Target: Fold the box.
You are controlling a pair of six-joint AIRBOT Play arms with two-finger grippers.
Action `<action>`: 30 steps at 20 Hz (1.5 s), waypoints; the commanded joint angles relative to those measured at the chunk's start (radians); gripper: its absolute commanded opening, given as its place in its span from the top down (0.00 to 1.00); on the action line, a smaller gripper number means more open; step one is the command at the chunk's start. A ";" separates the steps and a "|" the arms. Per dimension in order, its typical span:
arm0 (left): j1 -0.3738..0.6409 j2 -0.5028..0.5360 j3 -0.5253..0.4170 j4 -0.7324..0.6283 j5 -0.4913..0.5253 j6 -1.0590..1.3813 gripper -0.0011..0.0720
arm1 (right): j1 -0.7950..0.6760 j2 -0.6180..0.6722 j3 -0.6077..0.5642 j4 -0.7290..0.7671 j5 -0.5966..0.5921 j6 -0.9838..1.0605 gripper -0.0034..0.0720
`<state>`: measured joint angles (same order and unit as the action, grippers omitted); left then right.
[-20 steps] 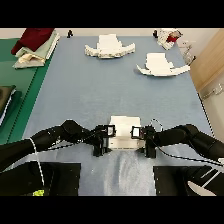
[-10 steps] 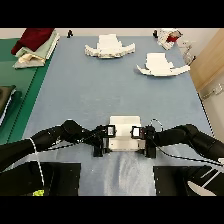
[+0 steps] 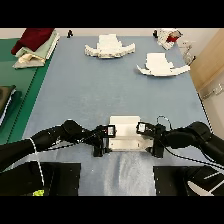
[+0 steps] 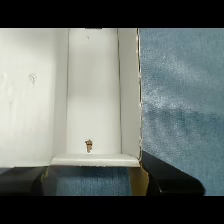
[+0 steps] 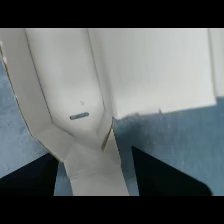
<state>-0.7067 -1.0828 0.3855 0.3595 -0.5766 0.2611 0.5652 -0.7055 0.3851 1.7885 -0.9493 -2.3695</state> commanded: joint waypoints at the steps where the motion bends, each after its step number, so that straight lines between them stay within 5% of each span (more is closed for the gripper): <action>1: 0.000 0.000 0.001 0.000 0.001 0.000 0.27 | 0.000 0.093 0.065 -0.107 -0.227 0.356 0.02; 3: 0.000 0.000 0.001 0.000 0.001 0.000 0.28 | 0.000 0.124 0.105 -0.001 -0.230 0.518 0.04; 6: 0.000 0.000 0.001 0.000 0.001 0.000 0.27 | 0.001 0.103 0.113 0.354 -0.039 0.732 0.69; 8: 0.000 0.000 0.001 0.000 0.001 0.000 0.27 | 0.014 0.043 0.113 0.536 0.132 0.740 0.69; 11: 0.000 0.000 0.001 0.000 0.001 0.000 0.27 | 0.013 -0.092 0.126 0.550 0.259 0.783 0.76; 19: 0.000 0.000 0.001 0.000 0.001 0.000 0.27 | -0.008 -0.381 0.151 0.541 0.297 0.771 0.77; 27: 0.000 0.000 0.001 0.000 0.001 0.000 0.27 | -0.010 -0.362 0.167 0.515 0.304 0.697 0.77; 30: 0.000 0.000 0.001 0.000 0.001 0.000 0.27 | -0.010 -0.274 0.208 0.401 0.238 0.663 0.78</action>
<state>-0.7067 -1.0828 0.3855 0.3611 -0.5766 0.2619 0.5549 -1.0363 0.5652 2.2776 -0.6640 -1.6669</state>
